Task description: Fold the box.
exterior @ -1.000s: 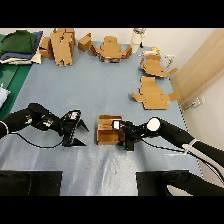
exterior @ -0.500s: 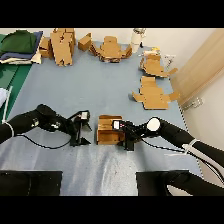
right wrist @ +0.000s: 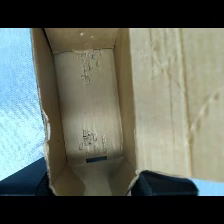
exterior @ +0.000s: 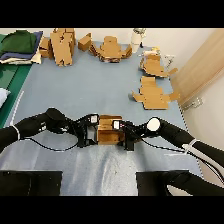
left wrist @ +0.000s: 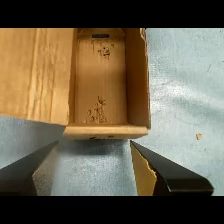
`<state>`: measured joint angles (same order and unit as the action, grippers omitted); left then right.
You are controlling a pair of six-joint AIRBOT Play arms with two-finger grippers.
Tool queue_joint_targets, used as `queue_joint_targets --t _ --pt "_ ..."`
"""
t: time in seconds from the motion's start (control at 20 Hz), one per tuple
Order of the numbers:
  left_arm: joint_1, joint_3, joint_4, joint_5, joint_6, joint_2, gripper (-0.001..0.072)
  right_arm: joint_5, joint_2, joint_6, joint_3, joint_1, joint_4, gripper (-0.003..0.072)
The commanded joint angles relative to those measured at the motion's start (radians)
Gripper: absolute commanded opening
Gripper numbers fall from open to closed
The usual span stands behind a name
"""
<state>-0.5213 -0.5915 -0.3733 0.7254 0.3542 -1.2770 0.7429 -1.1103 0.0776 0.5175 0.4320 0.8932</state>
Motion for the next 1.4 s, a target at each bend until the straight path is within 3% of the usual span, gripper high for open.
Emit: queue_joint_targets --t 0.0,1.0,1.1,1.35 --pt "-0.032 -0.002 0.014 -0.012 -0.004 0.000 0.0705 0.000 0.000 0.000 0.000 0.000 0.000 0.0502" --pt "-0.066 -0.004 0.013 -0.020 -0.003 -0.010 0.0701 0.000 0.000 0.000 0.000 0.000 0.000 0.0502" --pt "-0.066 -0.004 0.010 -0.019 -0.003 -0.010 0.0526 0.000 0.000 0.000 0.000 0.000 0.000 0.0501" --pt "-0.105 -0.004 0.007 -0.069 -0.004 -0.010 0.0526 0.001 0.000 0.000 0.000 0.000 0.000 0.0502"
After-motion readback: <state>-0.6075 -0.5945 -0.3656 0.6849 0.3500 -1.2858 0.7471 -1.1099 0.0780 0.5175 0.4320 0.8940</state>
